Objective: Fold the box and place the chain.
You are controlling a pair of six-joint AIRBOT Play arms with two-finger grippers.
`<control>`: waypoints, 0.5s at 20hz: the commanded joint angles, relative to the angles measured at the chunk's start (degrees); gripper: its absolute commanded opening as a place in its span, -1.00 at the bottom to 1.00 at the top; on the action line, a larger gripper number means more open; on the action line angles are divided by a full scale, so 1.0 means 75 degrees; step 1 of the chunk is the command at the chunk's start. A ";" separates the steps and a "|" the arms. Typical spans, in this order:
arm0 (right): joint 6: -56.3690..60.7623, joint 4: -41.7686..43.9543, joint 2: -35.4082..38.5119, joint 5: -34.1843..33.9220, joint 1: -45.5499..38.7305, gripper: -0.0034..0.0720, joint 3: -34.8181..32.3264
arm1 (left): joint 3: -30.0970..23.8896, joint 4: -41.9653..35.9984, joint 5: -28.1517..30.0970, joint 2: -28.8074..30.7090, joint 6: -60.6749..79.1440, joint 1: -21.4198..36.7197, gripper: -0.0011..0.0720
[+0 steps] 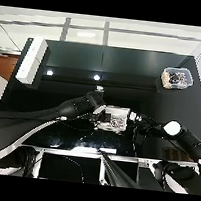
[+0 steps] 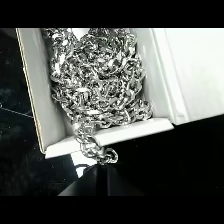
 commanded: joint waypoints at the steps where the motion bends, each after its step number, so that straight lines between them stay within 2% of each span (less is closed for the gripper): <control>1: 0.0009 -0.0006 0.0009 0.0117 0.0006 -0.75 0.0064 | -0.0003 -0.0003 -0.0012 -0.0003 0.0000 0.0003 -0.88; 9: 0.0606 -0.0280 0.0233 0.0373 -0.0283 -0.74 0.0364 | -0.0003 -0.0003 -0.0006 -0.0003 0.0000 0.0003 -0.88; 10: 0.0603 -0.0280 0.0230 0.0452 -0.0277 -0.65 0.0364 | -0.0003 -0.0003 -0.0003 -0.0003 0.0000 0.0003 -0.89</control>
